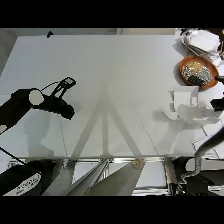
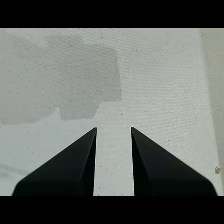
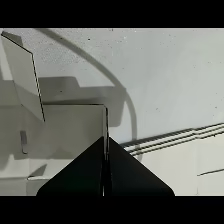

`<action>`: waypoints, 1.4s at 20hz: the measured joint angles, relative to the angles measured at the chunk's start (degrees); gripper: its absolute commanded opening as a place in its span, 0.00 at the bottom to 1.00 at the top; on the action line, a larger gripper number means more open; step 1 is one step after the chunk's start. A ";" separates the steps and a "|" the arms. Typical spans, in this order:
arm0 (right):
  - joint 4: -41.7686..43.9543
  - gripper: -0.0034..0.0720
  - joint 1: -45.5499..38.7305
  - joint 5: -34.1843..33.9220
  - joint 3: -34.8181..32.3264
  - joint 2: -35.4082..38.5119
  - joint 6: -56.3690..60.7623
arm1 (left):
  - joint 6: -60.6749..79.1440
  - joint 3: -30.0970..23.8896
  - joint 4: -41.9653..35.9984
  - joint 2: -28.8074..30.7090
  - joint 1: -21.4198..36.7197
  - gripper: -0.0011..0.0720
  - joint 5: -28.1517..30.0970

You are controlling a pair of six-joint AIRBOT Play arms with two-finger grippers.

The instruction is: Fold the box and place the chain.

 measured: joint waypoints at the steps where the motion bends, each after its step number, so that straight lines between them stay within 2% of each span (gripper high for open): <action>1: 0.96 0.06 0.55 1.16 0.00 0.35 -0.83 | 0.00 0.00 0.00 0.00 0.00 0.33 0.00; 6: 10.36 0.06 6.91 4.37 -0.15 4.90 -4.31 | 0.00 0.00 0.00 0.00 0.00 0.33 0.02; 11: 31.15 0.06 14.43 3.91 -4.70 13.09 -7.65 | 0.00 0.00 0.00 0.00 0.00 0.33 0.02; 15: 40.37 0.06 21.97 -3.39 -15.96 23.37 -8.15 | 0.00 0.00 0.00 0.00 0.00 0.33 0.00; 19: 44.17 0.06 29.22 -16.22 -29.97 34.97 -2.97 | 0.00 0.00 0.00 0.00 0.00 0.33 0.02; 23: 44.17 0.06 36.20 -26.64 -40.30 43.47 5.77 | 0.00 0.00 0.00 0.00 0.00 0.33 0.20; 28: 40.39 0.06 43.89 -32.48 -46.31 46.69 14.47 | 0.00 0.00 -0.44 0.00 -0.02 0.33 0.42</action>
